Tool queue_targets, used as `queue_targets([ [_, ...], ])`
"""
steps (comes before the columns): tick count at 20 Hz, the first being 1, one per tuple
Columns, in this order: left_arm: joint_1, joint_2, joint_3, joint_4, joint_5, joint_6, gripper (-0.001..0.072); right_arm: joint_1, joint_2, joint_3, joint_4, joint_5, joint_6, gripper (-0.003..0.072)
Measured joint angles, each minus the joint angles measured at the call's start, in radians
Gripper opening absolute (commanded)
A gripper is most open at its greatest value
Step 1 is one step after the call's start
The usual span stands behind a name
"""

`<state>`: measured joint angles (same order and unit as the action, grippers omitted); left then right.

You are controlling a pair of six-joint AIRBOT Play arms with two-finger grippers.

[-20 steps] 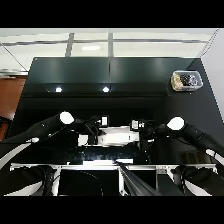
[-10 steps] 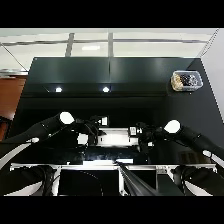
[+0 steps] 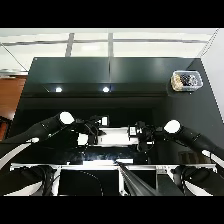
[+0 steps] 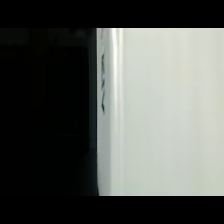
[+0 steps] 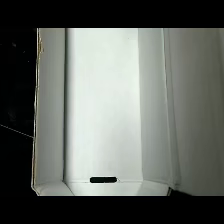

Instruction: Fold the box and place the chain.

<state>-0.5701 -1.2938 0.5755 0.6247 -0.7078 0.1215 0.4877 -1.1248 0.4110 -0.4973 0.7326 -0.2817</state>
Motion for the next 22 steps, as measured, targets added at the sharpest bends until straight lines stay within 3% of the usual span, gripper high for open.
queue_targets([
  [22, 0.000, 0.000, 0.000, 0.000, 0.001, 0.001, 0.0029, 0.013, -0.006, 0.000, -0.038, -0.017, 0.029, 0.0659],
])
